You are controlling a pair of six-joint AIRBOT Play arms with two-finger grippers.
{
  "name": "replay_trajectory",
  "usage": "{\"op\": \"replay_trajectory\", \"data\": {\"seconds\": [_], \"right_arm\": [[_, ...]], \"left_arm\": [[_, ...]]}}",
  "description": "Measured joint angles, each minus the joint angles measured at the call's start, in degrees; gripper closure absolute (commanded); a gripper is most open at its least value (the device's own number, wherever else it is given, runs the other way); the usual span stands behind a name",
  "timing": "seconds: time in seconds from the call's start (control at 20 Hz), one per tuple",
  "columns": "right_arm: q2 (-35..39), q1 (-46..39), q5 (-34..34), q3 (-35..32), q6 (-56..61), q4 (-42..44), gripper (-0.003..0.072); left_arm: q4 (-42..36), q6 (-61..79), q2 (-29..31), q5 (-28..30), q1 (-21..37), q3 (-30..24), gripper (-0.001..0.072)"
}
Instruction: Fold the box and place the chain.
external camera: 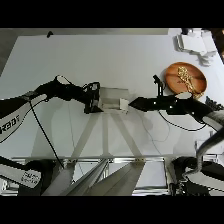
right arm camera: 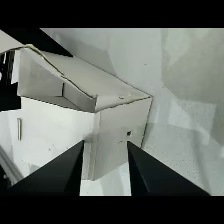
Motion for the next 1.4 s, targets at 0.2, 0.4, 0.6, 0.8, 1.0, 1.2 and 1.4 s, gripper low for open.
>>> {"op": "replay_trajectory", "data": {"seconds": [0.2,0.4,0.6,0.8,1.0,1.2,1.4], "right_arm": [[0.2,1.6,-1.2,0.0,0.1,0.2,0.0212],[0.2,5.4,-5.6,0.2,0.6,0.0,0.0213],[0.2,9.2,-11.9,2.1,3.7,-4.4,0.0214],[0.3,13.0,-17.0,4.3,15.3,-17.4,0.0215],[0.3,16.5,-20.3,5.1,29.9,-34.1,0.0216],[0.2,18.3,-21.5,6.0,39.4,-41.9,0.0207],[0.2,20.2,-18.5,9.6,42.4,-45.6,0.0204]], "left_arm": [[0.0,0.0,0.0,0.0,0.0,0.0,0.0551],[0.0,0.0,0.0,0.0,0.0,0.0,0.0551],[0.0,0.0,0.0,0.0,0.0,0.0,0.0551],[0.0,0.0,0.0,0.0,0.0,0.0,0.0551],[0.0,0.0,0.0,0.0,0.0,0.0,0.0551],[0.0,0.0,0.0,0.0,0.0,0.0,0.0551],[0.0,0.0,0.0,0.0,0.0,0.0,0.0551]]}}
